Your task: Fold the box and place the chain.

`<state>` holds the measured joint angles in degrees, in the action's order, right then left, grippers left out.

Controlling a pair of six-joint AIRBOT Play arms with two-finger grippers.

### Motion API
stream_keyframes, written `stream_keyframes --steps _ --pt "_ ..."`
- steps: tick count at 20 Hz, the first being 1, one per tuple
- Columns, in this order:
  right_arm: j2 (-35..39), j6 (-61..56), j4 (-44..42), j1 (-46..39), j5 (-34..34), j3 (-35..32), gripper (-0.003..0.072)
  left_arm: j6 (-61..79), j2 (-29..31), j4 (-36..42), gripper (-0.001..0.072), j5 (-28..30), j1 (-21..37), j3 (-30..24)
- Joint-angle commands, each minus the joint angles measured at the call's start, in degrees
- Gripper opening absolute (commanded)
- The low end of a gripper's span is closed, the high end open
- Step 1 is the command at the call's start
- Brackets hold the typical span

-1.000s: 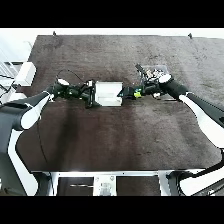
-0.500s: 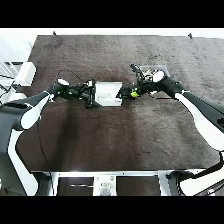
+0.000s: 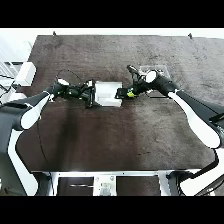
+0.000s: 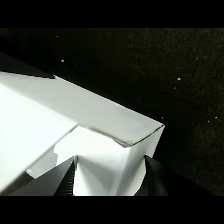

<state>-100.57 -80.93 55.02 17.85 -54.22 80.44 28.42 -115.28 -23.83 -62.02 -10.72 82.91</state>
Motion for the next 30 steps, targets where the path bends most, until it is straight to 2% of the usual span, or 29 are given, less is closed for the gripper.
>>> stream_keyframes --steps 1,3,7,11,13,15,18,20,26,28,30 --pt "-2.78 -7.3 6.75 2.01 -3.43 4.31 0.049 0.04 -0.02 0.02 0.0469 0.04 -0.04 -0.02" --pt "-3.67 -10.71 11.02 3.28 -4.76 7.1 0.049 0.04 -0.02 0.02 0.0469 0.04 -0.04 -0.02" --pt "-5.2 -20.87 25.18 6.49 -10.05 13.14 0.0489 0.04 -0.02 0.02 0.0469 0.04 -0.04 -0.02" --pt "-9.2 -25.81 30.67 8.28 -18.56 19.28 0.0489 0.04 -0.02 0.02 0.0469 0.07 -0.04 -0.02" --pt "-10.05 -27.91 33.66 9.49 -19.76 21.2 0.0488 0.04 -0.02 0.02 0.0468 0.09 -0.04 -0.02" --pt "-10.05 -28.65 34.86 10.69 -19.76 21.97 0.044 0.04 -0.02 0.02 0.0468 0.09 -0.04 -0.02" --pt "-10.05 -32.37 36.15 11.32 -19.76 22.05 0.0437 0.04 -0.02 0.02 0.0469 0.07 -0.04 -0.02" --pt "-10.05 -34.84 36.83 11.54 -19.78 22.05 0.0406 0.04 -0.02 0.02 0.0469 0.09 -0.04 -0.02" --pt "-10.05 -41.16 39.19 11.58 -19.63 22.05 0.0405 0.04 -0.02 0.02 0.0468 0.11 -0.04 -0.02" --pt "-10.32 -43.17 39.34 11.61 -19.61 22.03 0.0345 0.04 -0.02 0.02 0.0469 0.28 -0.04 -0.02" --pt "-10.88 -46.6 39.32 11.87 -19.56 21.99 0.0344 0.04 -0.02 0.02 0.0469 0.35 -0.04 -0.02"
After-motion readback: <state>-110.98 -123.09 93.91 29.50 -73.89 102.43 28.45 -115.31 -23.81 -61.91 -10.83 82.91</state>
